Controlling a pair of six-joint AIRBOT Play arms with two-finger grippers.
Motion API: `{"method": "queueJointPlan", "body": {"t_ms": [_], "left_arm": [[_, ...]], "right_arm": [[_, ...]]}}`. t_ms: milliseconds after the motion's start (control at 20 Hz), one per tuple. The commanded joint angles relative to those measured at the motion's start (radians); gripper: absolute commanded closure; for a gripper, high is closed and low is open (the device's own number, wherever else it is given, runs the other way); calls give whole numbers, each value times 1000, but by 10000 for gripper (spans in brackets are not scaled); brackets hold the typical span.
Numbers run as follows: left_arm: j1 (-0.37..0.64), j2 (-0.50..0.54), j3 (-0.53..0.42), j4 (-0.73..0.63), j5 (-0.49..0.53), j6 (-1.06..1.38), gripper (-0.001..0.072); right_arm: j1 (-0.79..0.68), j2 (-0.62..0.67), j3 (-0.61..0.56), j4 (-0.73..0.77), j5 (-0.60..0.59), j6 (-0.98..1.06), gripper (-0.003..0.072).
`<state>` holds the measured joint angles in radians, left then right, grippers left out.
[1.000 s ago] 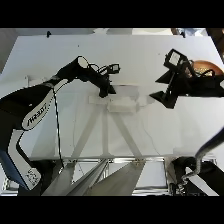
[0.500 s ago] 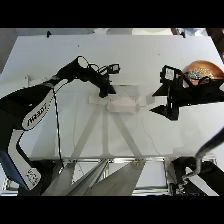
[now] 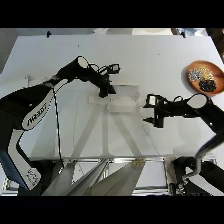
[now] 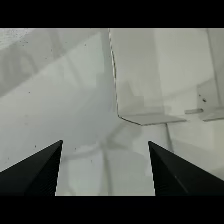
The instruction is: Fold the box and place the chain.
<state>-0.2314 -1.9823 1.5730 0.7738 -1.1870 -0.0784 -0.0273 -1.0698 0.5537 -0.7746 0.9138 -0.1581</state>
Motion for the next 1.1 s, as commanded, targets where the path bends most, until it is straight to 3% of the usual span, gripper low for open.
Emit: {"method": "queueJointPlan", "body": {"t_ms": [0, 200, 550, 1050], "left_arm": [[-1, -1, 0, -1, 1, 0, 699], [-1, -1, 0, -1, 1, 0, 699], [-1, -1, 0, -1, 1, 0, 699], [-1, -1, 0, -1, 1, 0, 698]], "right_arm": [[0, -123, -28, 153, -88, -139, 92], [0, -184, -28, 240, -221, -143, 92], [0, -222, -28, 546, -304, -297, 92], [0, -173, -28, 558, -340, -258, 92]]}}
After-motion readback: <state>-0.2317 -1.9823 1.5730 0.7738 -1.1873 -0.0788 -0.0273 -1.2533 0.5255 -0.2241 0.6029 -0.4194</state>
